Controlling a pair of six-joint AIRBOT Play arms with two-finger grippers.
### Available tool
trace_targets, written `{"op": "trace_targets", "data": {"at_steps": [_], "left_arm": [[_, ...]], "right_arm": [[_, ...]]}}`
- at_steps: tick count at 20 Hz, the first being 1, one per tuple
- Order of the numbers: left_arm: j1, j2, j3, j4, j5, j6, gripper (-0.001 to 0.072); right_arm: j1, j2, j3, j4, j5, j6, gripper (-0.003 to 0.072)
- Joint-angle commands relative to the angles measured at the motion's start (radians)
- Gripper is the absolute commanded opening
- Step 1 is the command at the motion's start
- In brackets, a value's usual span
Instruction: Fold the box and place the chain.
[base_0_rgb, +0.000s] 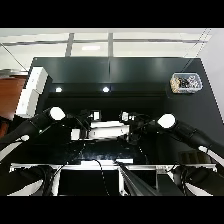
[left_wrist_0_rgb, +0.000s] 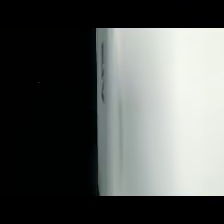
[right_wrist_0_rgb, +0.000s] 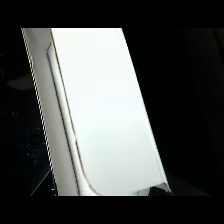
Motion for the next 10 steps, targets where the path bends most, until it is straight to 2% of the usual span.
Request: {"op": "trace_targets", "data": {"at_steps": [1,7,10], "left_arm": [[-0.001,-0.001,0.000,0.000,0.004,-0.001,0.0029],[-0.001,-0.001,0.000,-0.001,0.004,-0.001,0.0030],[-0.001,-0.001,0.000,0.000,0.004,-0.001,0.0030]], "right_arm": [[0.000,-0.013,0.001,0.013,0.010,-0.048,0.0695],[0.007,-0.093,0.001,0.021,0.010,-0.116,0.0695],[0.010,-0.107,0.001,0.072,0.005,-0.146,0.0695]]}}
